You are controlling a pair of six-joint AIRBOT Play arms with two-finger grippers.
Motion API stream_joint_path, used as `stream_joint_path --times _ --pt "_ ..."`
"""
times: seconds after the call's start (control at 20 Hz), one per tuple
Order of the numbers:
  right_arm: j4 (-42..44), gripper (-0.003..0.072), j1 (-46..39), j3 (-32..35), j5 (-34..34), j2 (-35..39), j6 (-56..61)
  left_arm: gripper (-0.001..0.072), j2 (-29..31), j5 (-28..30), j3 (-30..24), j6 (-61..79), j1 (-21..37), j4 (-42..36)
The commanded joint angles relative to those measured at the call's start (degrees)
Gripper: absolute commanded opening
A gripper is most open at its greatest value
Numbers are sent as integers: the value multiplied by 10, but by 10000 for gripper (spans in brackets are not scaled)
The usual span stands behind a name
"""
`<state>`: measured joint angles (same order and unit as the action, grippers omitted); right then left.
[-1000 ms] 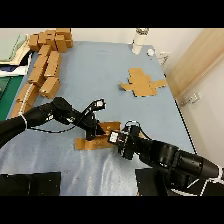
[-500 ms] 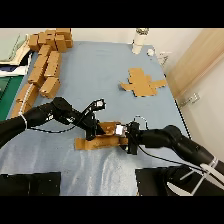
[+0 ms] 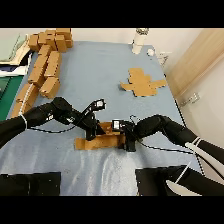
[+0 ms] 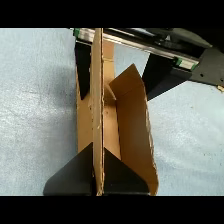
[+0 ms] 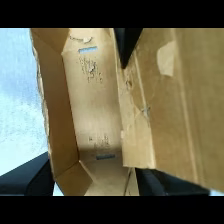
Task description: Fold the box.
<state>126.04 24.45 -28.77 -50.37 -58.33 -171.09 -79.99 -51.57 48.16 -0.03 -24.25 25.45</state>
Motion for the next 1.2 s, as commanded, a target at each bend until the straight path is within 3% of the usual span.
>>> stream_joint_path --times 0.0,0.3,1.15 --pt "8 720 -3 -2 -12 -14 -12 13 0 0 0 0 0 0" --pt "-3 716 -3 1 -12 -10 80 13 0 0 0 0 0 0" --pt "-7 712 2 2 21 0 35 13 0 0 0 0 0 0"
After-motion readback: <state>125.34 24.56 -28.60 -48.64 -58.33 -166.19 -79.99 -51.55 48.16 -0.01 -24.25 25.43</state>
